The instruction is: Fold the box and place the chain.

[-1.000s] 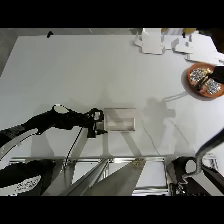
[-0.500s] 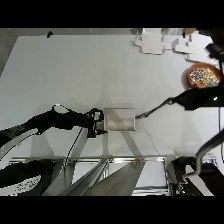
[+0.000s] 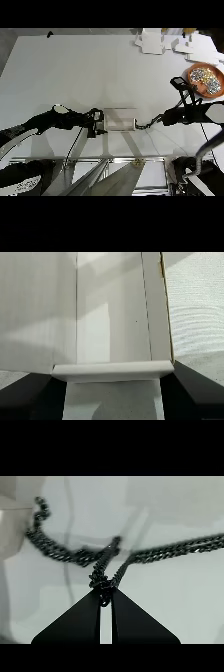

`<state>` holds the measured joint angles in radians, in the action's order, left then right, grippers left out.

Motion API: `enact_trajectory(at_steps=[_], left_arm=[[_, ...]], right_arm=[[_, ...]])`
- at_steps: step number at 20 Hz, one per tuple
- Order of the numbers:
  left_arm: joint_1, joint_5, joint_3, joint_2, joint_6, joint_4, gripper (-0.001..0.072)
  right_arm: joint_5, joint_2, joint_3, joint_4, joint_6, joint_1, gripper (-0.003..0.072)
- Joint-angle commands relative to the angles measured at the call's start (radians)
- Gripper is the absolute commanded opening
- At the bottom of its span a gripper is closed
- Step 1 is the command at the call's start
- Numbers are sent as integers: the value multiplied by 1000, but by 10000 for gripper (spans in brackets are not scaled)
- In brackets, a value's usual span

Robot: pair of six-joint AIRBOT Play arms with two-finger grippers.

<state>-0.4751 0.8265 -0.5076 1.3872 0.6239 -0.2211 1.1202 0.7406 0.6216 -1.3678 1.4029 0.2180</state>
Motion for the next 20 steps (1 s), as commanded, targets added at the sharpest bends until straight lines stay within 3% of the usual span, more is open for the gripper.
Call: enact_trajectory(at_steps=[1, 3, 4, 6, 10, 15, 20], left_arm=[[0, 0, -1, 0, 0, 0, 256], [0, 0, -1, 0, 0, 0, 256], [0, 0, -1, 0, 0, 0, 256], [0, 0, -1, 0, 0, 0, 256], [0, 0, -1, 0, 0, 0, 256], [0, 0, -1, 0, 0, 0, 256], [0, 0, -1, 0, 0, 0, 256]], right_arm=[[-134, 24, -36, -47, 29, 10, 62], [-182, 64, -36, -63, 28, 9, 236], [-183, 90, -36, -70, 28, 9, 249], [-135, 126, -36, -60, 29, 10, 248], [-47, 129, -44, 77, -47, 16, 174], [-97, 169, -80, 89, -37, 155, 178], [-104, 243, -80, 85, 41, 169, 180]])
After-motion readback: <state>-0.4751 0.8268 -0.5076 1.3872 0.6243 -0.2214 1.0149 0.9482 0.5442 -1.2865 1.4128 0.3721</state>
